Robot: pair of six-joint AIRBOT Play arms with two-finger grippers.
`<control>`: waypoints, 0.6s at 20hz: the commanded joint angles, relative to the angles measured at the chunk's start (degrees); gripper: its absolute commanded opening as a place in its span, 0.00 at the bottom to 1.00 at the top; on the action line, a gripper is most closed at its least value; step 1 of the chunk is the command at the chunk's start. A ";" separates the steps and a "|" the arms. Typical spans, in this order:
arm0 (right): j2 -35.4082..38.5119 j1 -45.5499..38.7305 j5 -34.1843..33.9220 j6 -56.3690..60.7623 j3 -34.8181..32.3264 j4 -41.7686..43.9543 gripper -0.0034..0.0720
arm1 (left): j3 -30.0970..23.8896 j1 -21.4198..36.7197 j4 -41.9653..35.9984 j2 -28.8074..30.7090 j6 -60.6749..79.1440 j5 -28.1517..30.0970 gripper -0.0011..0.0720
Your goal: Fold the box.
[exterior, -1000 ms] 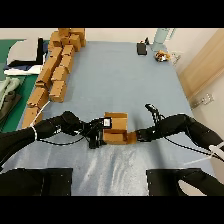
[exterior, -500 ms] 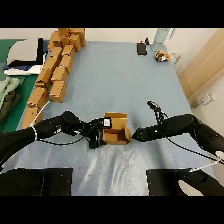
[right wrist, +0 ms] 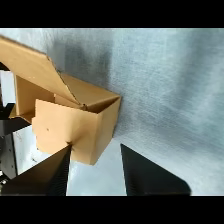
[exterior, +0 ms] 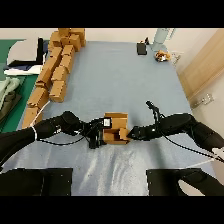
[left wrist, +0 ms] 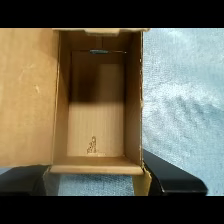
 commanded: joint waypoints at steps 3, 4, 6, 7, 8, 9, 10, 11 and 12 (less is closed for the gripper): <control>-0.83 -0.07 0.22 -0.79 0.63 -1.18 0.63 | 0.02 0.00 0.02 0.02 0.04 0.02 0.74; -0.83 -0.07 0.02 -0.70 0.63 -2.29 0.63 | 0.00 0.00 0.02 0.02 0.04 0.02 0.74; -0.83 -0.07 -1.49 -0.70 0.63 -2.97 0.63 | 0.00 0.00 0.00 0.02 0.04 0.00 0.74; -0.83 -0.07 -2.54 -0.70 0.63 -2.97 0.63 | 0.00 0.00 0.02 0.02 0.04 0.00 0.74; -0.83 -0.07 -2.93 -0.70 0.63 -3.23 0.63 | 0.00 0.00 0.00 0.02 0.04 0.00 0.74; -0.83 -0.09 -3.04 -0.70 0.63 -3.65 0.63 | 0.00 0.00 0.00 0.02 0.04 0.00 0.74; -0.81 -0.11 -3.10 -0.70 0.63 -3.91 0.62 | 0.02 0.00 0.02 0.02 0.04 0.02 0.74; -0.81 -0.13 -3.37 -0.68 0.74 -4.24 0.62 | 0.00 0.00 0.02 0.02 0.04 0.02 0.74; -0.81 -0.13 -3.98 -0.55 0.98 -4.48 0.62 | 0.00 0.00 0.00 0.02 0.04 0.00 0.74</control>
